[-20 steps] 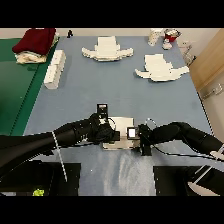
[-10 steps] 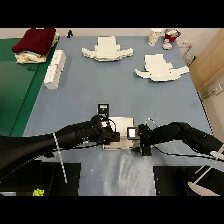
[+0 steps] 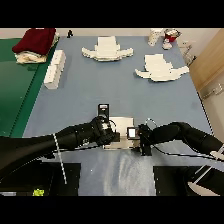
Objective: Fold the box.
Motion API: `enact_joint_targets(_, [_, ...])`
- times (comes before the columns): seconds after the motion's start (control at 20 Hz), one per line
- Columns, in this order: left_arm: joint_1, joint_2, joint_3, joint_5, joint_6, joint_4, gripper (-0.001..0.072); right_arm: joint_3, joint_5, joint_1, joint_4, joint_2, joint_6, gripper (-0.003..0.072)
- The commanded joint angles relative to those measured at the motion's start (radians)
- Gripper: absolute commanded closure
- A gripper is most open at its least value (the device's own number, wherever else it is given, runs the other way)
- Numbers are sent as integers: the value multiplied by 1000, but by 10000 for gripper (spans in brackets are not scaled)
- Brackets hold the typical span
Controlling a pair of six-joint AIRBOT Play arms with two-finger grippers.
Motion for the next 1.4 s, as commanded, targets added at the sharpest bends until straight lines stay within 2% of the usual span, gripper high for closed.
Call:
enact_joint_targets(0.0, [0, 0, 1, -13, 1, -2, 303, 0, 0, 0, 0, 1, 0, 177])
enact_joint_targets(0.05, [0, 0, 1, -15, 2, -1, 248, 0, 0, 0, 0, 1, 0, 177])
enact_joint_targets(0.5, [0, 0, -27, -16, -20, -23, 251, 0, 0, 0, 0, 1, 0, 177])
enact_joint_targets(0.55, [0, 0, -29, -16, -29, -22, 343, 0, 0, 0, 0, 1, 0, 177])
enact_joint_targets(0.6, [0, 0, -29, -7, -27, -19, 536, 0, 0, 0, 0, 1, 0, 177])
enact_joint_targets(0.65, [0, 0, -29, 13, -21, -18, 599, 0, 0, 0, 0, 1, 0, 177])
enact_joint_targets(0.75, [0, 0, -29, 47, -22, -18, 606, 0, 0, 0, 0, 1, 0, 177])
enact_joint_targets(1.1, [0, 0, -29, 26, -22, -19, 603, 0, 0, 0, 0, 1, 0, 177])
enact_joint_targets(1.15, [0, 0, -29, 26, -22, -19, 562, 0, 0, 0, 0, 1, 0, 177])
enact_joint_targets(1.2, [0, 0, -29, 26, -22, -22, 379, 0, 0, 0, 0, 1, 0, 177])
enact_joint_targets(1.25, [0, 0, -29, 24, -22, -23, 262, 0, 0, 0, 0, 1, 0, 177])
enact_joint_targets(1.3, [0, 2, -28, 21, -22, -29, 219, 0, 0, 0, 0, 1, 0, 177])
enact_joint_targets(1.35, [0, 5, -28, 21, -22, -40, 219, 0, 0, 0, 0, 1, 0, 177])
